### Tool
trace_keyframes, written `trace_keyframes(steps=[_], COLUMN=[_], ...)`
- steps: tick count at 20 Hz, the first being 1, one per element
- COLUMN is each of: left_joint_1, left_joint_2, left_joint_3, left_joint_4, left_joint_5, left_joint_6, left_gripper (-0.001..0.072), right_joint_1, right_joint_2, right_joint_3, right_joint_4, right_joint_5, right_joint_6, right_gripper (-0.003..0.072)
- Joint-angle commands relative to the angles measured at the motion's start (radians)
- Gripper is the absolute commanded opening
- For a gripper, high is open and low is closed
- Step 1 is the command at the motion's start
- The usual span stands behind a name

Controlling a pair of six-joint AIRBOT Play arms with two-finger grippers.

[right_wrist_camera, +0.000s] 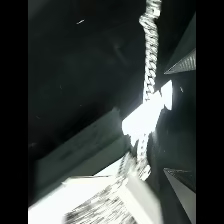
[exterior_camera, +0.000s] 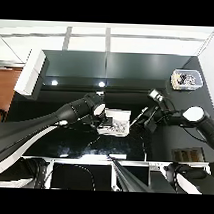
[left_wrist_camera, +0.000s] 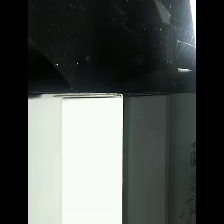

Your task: Fold the box and place the chain.

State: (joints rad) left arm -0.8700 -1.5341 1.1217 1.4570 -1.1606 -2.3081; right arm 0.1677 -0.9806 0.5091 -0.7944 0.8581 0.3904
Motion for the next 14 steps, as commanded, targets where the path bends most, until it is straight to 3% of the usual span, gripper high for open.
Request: trace_keyframes(steps=[1, 7, 14], left_joint_1=[0.001, 0.002, 0.002], left_joint_2=[0.0, 0.0, 0.0], left_joint_3=[0.0, 0.0, 0.0], left_joint_4=[0.0, 0.0, 0.0], left_joint_5=[0.0, 0.0, 0.0], left_joint_6=[0.0, 0.0, 0.0], left_gripper=[0.0028, 0.0028, 0.0028], right_joint_1=[0.04, 0.047, 0.116], right_joint_2=[-0.084, -0.155, -0.188], right_joint_3=[-0.02, -0.02, -0.02], right_joint_4=[0.002, 0.12, 0.106], right_joint_5=[-0.054, -0.056, -0.148], right_joint_6=[-0.415, -0.547, -0.545], right_gripper=[0.072, 0.072, 0.072])
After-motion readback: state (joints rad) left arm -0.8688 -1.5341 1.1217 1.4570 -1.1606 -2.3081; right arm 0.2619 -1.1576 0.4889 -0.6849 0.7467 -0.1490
